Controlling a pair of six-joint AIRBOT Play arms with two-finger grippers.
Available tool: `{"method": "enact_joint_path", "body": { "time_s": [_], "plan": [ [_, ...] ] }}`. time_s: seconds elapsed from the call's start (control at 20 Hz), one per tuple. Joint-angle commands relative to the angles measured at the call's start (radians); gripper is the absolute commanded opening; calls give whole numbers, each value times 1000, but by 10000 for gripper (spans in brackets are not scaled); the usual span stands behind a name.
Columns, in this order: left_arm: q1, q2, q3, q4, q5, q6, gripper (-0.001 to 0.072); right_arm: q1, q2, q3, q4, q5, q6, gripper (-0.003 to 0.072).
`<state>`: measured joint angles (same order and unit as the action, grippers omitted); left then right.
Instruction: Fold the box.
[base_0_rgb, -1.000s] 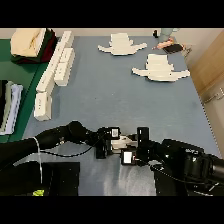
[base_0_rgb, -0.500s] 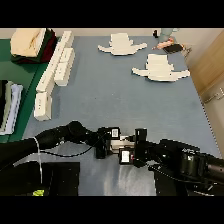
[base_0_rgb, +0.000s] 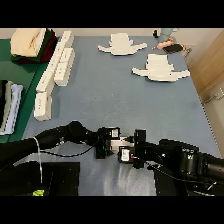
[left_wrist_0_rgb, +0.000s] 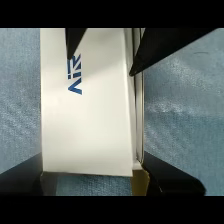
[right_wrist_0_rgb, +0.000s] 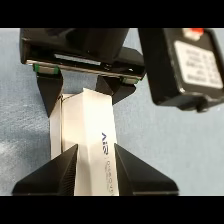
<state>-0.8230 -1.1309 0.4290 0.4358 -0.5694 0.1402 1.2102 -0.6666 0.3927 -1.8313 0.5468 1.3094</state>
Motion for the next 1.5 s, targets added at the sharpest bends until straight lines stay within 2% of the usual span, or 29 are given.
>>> {"method": "enact_joint_path", "body": {
  "time_s": [0.0,0.1,0.2,0.5,0.65,0.7,0.8,0.85,1.0,1.2,1.45],
  "plan": [
    [0,0,0,-2,2,-2,521,1,-1,1,15,3,0,341],
    [0,0,0,-2,2,-2,522,1,1,1,15,3,0,342],
    [0,0,0,-2,2,-2,522,1,1,1,15,3,0,436],
    [0,0,0,-2,2,-2,521,1,10,3,19,2,0,441],
    [0,0,0,-2,2,-2,522,1,83,3,68,10,29,438],
    [0,0,0,-2,2,-2,521,1,116,2,76,30,77,376],
    [0,0,0,-2,2,-2,522,-2,165,-8,82,76,229,45],
    [0,0,0,-2,2,-2,522,-2,176,-23,80,85,313,3],
    [0,0,0,-2,2,-2,521,-2,174,-74,60,52,518,2],
    [0,0,0,-2,2,-2,522,-2,173,-111,-73,-64,762,2],
    [0,0,0,-2,2,-2,522,-2,173,-124,-82,-65,770,2]
  ]
}}
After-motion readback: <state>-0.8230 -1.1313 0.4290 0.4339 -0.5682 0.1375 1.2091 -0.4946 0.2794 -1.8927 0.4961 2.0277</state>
